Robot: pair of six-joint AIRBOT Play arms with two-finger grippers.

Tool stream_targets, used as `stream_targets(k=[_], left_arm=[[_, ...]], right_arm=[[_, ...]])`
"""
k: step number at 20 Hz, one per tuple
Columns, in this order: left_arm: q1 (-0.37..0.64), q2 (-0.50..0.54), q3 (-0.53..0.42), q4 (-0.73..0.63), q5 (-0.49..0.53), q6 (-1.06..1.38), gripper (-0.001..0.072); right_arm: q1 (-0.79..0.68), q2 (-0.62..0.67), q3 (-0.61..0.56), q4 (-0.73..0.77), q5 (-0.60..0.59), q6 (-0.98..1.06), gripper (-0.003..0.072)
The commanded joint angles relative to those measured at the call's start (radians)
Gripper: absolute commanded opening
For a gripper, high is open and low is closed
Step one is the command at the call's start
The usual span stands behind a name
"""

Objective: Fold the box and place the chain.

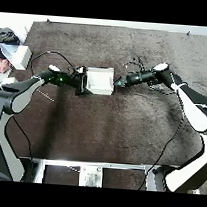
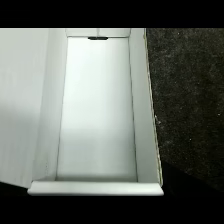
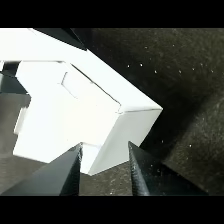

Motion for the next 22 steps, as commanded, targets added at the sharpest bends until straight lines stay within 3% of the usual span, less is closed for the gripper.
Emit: stream_targets(k=[1,5,6,7,18,22], left_arm=[[0.000,0.000,0.000,0.000,0.000,0.000,0.0366],[0.000,0.000,0.000,0.000,0.000,0.000,0.0365],[0.000,0.000,0.000,0.000,0.000,0.000,0.0366],[0.000,0.000,0.000,0.000,0.000,0.000,0.0366],[0.000,0.000,0.000,0.000,-0.002,0.000,0.0366],[0.000,0.000,0.000,0.000,-0.002,0.000,0.0366]], right_arm=[[0.053,-0.001,0.054,-0.153,-0.051,0.110,0.0344],[0.120,-0.001,0.103,-0.324,-0.075,0.252,0.0351],[0.134,-0.001,0.110,-0.347,-0.089,0.282,0.0485],[0.144,-0.001,0.120,-0.363,-0.100,0.301,0.0514],[0.296,-0.068,0.277,-0.809,-0.051,0.661,0.0492],[0.335,-0.075,0.286,-0.900,-0.035,0.752,0.0488]])
